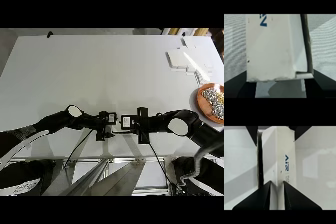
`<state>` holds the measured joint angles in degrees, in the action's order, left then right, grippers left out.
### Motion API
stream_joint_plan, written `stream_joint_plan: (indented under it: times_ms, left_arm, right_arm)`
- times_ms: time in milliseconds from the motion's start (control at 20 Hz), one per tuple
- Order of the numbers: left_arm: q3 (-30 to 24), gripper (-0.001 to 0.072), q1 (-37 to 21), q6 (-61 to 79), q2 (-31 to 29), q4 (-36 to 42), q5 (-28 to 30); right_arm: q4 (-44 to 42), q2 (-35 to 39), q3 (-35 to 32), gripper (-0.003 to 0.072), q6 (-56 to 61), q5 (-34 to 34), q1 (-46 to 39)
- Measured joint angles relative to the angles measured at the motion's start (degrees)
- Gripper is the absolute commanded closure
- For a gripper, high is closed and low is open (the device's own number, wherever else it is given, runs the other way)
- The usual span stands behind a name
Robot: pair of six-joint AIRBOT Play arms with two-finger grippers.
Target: Fold the box and place the chain.
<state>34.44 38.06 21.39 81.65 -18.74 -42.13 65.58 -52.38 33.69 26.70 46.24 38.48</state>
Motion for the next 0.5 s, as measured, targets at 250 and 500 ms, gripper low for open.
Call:
stream_joint_plan:
  times_ms: [250, 500]
  left_arm:
    - [0.0, 0.0438, -0.02, 0.0, 0.0, -0.04, 0.0]
    - [0.0, 0.0438, -0.02, 0.15, 0.0, -0.15, -0.04]
  right_arm:
    - [-1.95, -0.61, -0.61, 0.0528, -0.02, -1.6, 0.0]
    - [-3.67, -1.55, -0.7, 0.0486, -0.02, 0.13, -0.02]
